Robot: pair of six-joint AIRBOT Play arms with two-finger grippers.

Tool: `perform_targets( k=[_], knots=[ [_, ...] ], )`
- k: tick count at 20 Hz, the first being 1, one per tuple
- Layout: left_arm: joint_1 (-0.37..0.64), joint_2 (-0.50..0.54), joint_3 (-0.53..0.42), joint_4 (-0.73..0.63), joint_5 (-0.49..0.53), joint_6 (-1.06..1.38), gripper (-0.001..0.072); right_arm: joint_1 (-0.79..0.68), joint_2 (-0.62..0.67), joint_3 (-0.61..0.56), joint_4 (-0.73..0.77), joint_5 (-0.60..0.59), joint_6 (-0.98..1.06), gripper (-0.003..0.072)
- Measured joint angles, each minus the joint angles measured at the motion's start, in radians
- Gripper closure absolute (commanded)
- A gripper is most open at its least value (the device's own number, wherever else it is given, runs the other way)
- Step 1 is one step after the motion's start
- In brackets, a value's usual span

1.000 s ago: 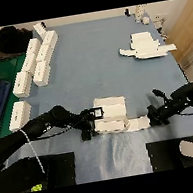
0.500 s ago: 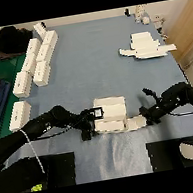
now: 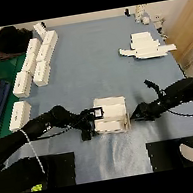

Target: Fold the box.

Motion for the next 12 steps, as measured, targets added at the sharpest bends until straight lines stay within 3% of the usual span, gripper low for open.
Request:
perform_targets(
  k=[6, 12],
  knots=[
    [0.0, 0.0, 0.0, 0.0, 0.0, 0.0, 0.0299, 0.188, 0.028, 0.0, -0.005, 0.122, 0.067, 0.0257],
    [0.0, 0.0, 0.0, 0.0, 0.0, 0.0, 0.0299, 0.379, 0.031, 0.02, -0.12, 0.281, 0.308, 0.0261]
  ],
)
